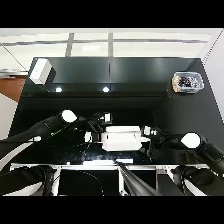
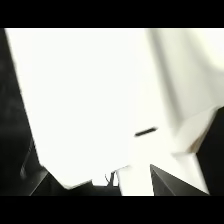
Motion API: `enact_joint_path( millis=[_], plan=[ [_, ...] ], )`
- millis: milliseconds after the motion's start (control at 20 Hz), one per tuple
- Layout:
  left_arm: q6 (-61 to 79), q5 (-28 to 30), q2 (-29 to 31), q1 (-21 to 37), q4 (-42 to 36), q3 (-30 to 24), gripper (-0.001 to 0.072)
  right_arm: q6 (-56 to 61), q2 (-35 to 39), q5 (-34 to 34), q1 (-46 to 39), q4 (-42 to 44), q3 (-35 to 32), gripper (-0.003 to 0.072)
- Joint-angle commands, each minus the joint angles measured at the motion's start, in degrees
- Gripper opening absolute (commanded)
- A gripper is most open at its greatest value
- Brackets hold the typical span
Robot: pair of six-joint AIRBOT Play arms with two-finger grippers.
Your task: Fold the box and place the chain.
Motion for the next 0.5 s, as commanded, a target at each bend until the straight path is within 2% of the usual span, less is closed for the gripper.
enact_joint_path(
  millis=[0, 250, 450],
  plan=[
    [0.04, 0.07, -0.04, -0.02, 0.0, -0.02, 0.0031, 0.74, -0.02, -4.57, 1.31, 6.56, -0.11, 0.0698],
    [0.04, 0.04, -0.04, -0.02, 0.0, -0.02, 0.0031, 6.69, 0.33, -2.67, 1.27, -3.56, 5.11, 0.0699],
    [0.04, 0.04, -0.04, -0.02, 0.0, -0.02, 0.0031, 4.63, 0.33, -4.22, 1.29, -3.48, 6.91, 0.0699]
  ],
)
